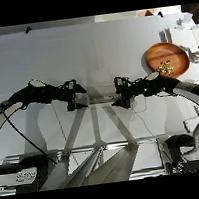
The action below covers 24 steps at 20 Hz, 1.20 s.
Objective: Fold the box and place the chain.
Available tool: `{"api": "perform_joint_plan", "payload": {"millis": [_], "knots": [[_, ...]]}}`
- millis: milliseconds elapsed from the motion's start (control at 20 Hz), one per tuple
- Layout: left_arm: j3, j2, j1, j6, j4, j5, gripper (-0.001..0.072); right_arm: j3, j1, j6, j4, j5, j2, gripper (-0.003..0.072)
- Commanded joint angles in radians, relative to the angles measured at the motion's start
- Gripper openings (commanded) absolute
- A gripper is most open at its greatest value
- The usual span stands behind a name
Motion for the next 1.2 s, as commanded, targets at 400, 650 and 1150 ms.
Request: {"api": "perform_joint_plan", "payload": {"millis": [400,650,1150], "knots": [[0.0,0.024,0.026,-0.086,0.081,-0.043,0.0703,0.001,0.001,-0.003,-0.003,0.005,0.0,0.0463],[0.0,0.056,0.053,-0.125,0.069,-0.079,0.0705,0.001,0.001,-0.003,-0.003,0.005,0.0,0.0463],[0.0,0.058,-0.03,-0.164,0.024,0.013,0.0705,0.001,0.001,-0.003,-0.003,0.005,0.0,0.0463]]}}
